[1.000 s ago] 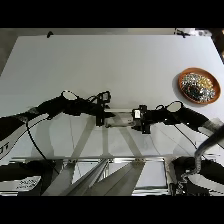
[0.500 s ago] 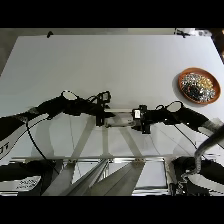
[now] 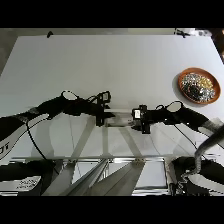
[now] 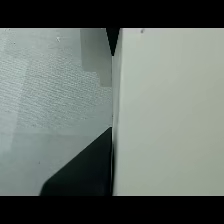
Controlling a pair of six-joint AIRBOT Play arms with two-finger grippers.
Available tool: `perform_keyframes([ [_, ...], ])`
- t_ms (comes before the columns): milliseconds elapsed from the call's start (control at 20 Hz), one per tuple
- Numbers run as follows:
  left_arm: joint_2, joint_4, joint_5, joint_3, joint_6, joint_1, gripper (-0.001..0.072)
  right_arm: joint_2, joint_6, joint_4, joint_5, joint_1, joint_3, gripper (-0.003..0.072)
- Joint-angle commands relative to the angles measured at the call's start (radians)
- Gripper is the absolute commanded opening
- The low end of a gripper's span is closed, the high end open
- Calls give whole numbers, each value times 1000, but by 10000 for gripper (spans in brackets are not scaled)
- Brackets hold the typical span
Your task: Fold the box and place the chain.
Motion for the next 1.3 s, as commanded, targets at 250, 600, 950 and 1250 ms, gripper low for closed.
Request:
perform_keyframes([
  [250, 69, 17, 2, 1, -84, 21, 699, 0, -1, -10, 3, 0, 0, 336],
  [600, 238, 260, -38, 1, -299, 135, 699, 0, -1, -10, 4, 0, 0, 336],
  [950, 471, 407, -326, 1, -621, 204, 182, 0, -1, -10, 4, 0, 0, 336],
  [1250, 498, 391, -460, 1, -694, 47, 4, 0, -1, -9, 4, 0, 0, 336],
])
